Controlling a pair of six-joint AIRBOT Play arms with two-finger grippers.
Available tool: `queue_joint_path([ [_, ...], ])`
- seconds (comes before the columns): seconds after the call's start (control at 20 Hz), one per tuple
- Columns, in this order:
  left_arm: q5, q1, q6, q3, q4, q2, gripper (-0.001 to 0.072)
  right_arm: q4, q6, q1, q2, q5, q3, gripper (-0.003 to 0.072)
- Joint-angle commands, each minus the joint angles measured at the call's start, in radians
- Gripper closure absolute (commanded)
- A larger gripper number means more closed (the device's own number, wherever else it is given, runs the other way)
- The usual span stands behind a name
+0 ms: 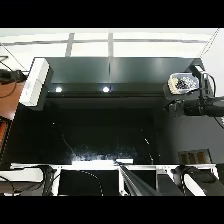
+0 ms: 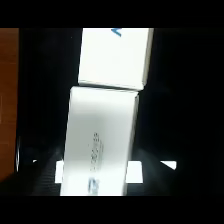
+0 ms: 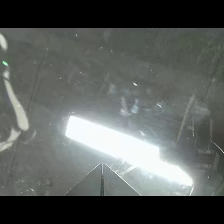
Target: Fold the box and place the chain.
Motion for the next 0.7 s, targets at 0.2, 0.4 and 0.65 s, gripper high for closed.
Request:
queue_joint_path([
  [0.2, -0.225, -0.095, -0.241, -0.032, -0.119, 0.312, 0.0688, -0.259, 0.192, 0.001, 0.107, 0.212, 0.110, 0.0680],
  [0.4, 0.083, -0.379, -0.214, -0.446, -0.129, 0.677, 0.0686, -0.145, 0.128, 0.053, 0.375, -0.392, -0.184, 0.0680],
  [0.65, 0.416, -0.614, -0.200, -0.968, -0.121, 1.045, 0.0685, -0.186, 0.129, 0.060, 0.405, -0.644, -0.474, 0.0676],
])
